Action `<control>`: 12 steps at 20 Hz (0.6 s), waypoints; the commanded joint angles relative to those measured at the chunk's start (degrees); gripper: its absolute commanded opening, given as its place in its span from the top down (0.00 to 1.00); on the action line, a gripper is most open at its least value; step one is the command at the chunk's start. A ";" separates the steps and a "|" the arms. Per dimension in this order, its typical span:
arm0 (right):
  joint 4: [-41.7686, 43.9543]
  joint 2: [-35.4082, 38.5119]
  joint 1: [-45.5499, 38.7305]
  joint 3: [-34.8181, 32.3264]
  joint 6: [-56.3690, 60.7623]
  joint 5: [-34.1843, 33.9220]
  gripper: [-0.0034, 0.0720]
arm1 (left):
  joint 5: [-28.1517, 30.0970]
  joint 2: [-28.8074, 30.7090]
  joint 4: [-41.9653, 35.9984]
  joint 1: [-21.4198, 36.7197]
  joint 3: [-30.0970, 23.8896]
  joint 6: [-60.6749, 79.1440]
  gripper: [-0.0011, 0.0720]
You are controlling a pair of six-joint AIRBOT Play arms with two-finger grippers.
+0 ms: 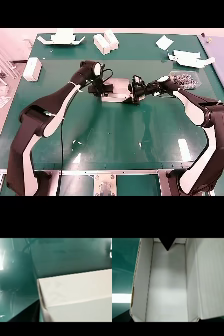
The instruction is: Fold the box and place the chain.
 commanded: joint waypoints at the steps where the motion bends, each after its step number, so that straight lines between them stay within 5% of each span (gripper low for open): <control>1: 0.24 0.04 0.02 0.00 0.00 -0.04 0.21 | 0.13 0.00 0.04 0.07 0.04 -0.04 0.70; 6: 0.24 0.04 0.02 0.00 0.00 -0.07 0.21 | 0.17 0.00 -0.13 0.07 0.09 -0.04 0.70; 7: 0.24 0.04 0.02 0.00 -0.02 -0.07 0.21 | 0.13 0.00 -0.13 0.07 0.09 -0.04 0.75; 8: 0.24 0.04 0.02 0.00 0.00 -0.04 0.21 | 0.13 0.00 -0.13 0.07 0.09 0.22 0.94; 12: 0.24 0.04 0.02 0.00 0.00 -0.07 0.21 | 0.13 0.00 -0.55 0.07 0.09 0.66 0.95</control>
